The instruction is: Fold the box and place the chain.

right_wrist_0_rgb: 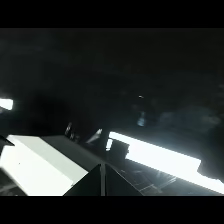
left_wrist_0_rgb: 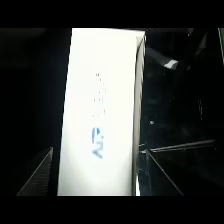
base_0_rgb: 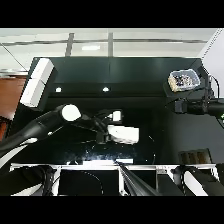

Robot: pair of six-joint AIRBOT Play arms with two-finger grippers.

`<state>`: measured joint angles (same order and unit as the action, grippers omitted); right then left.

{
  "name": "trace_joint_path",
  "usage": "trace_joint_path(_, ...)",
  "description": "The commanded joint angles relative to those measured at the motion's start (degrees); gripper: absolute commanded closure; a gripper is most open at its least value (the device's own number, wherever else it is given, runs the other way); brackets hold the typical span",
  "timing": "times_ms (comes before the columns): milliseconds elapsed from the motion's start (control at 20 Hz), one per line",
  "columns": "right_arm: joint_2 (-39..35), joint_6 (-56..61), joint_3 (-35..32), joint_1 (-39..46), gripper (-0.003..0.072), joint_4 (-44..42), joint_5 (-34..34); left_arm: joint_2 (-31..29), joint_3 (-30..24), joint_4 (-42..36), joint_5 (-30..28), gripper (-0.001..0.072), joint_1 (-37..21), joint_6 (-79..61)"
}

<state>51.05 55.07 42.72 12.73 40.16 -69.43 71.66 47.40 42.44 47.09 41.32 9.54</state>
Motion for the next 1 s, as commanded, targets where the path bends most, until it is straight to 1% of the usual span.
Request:
trace_joint_path(0,-0.07,-0.02,0.04,0.48,0.0652,0.48,0.61,6.75,6.38,0.22,-0.33,0.0003,3.30,1.90)
trace_joint_path(100,-0.07,-0.04,0.04,0.48,0.0652,0.48,0.68,9.11,7.67,0.22,-0.33,0.0003,3.34,1.90)
trace_joint_path(200,-0.04,-0.07,0.04,0.48,0.0652,0.48,0.70,9.97,7.82,0.22,-0.28,0.0003,3.37,1.92)
trace_joint_path(450,-0.07,-0.07,0.04,0.48,0.0652,0.48,0.70,10.29,7.82,0.39,-0.11,0.0003,3.37,2.73)
trace_joint_path(650,-0.04,-0.04,0.04,0.48,0.0652,0.48,0.70,10.34,7.82,0.42,2.91,0.0003,3.34,2.80)
trace_joint_path(950,-0.07,-0.04,0.04,0.48,0.0652,0.48,0.70,10.32,7.82,0.42,3.08,0.0003,3.34,2.97)
